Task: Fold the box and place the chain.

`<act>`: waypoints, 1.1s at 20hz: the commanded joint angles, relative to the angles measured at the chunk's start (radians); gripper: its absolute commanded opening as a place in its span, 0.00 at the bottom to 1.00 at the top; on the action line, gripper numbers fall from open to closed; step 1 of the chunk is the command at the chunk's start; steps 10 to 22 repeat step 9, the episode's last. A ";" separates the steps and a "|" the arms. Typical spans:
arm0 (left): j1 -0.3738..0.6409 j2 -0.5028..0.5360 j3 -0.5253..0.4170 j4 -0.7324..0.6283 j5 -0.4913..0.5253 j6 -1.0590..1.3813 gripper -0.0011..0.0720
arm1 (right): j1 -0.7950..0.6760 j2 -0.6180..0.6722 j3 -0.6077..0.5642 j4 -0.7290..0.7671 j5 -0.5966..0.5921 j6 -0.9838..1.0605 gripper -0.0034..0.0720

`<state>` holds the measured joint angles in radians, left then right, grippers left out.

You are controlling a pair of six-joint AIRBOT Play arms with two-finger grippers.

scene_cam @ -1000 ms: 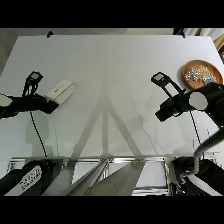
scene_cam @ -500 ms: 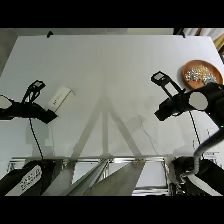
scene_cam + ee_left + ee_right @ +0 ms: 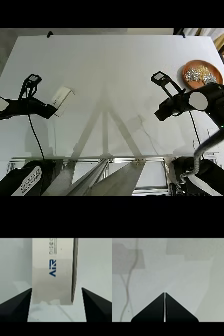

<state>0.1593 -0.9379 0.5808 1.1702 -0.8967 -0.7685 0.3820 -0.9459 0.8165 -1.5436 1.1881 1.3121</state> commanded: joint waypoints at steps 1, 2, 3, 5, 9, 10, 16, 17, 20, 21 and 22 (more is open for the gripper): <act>-0.037 0.010 0.001 -0.006 0.076 -0.002 0.97 | 0.000 0.000 0.001 0.000 0.000 0.000 0.07; -0.037 0.010 0.001 -0.009 0.095 -0.002 0.97 | 0.000 0.000 0.001 0.000 0.000 0.000 0.07; -0.037 0.010 0.001 -0.009 0.108 -0.002 0.97 | 0.000 0.000 0.001 0.000 0.000 0.000 0.07; -0.037 0.010 0.001 -0.010 0.117 -0.002 0.97 | 0.000 0.000 0.001 0.000 0.000 0.000 0.07; -0.037 0.010 0.001 -0.011 0.149 -0.003 0.97 | 0.000 0.000 0.001 0.000 0.000 0.000 0.07; -0.037 0.010 0.001 -0.011 0.149 -0.003 0.97 | 0.000 0.000 0.001 0.000 0.000 0.000 0.07; -0.037 0.010 0.001 -0.011 0.149 -0.003 0.97 | 0.000 0.000 0.001 0.000 0.000 0.000 0.07; -0.037 0.010 0.001 -0.011 0.149 -0.003 0.97 | 0.000 0.000 0.001 0.000 0.000 0.000 0.07; -0.037 0.010 0.001 -0.011 0.149 -0.003 0.97 | 0.000 0.000 0.001 0.000 0.000 0.000 0.07; -0.037 0.010 0.001 -0.011 0.149 -0.003 0.97 | 0.000 0.000 0.001 0.000 0.000 0.000 0.07; -0.037 0.010 0.001 -0.011 0.149 -0.003 0.97 | 0.000 0.000 0.001 0.000 0.000 0.000 0.07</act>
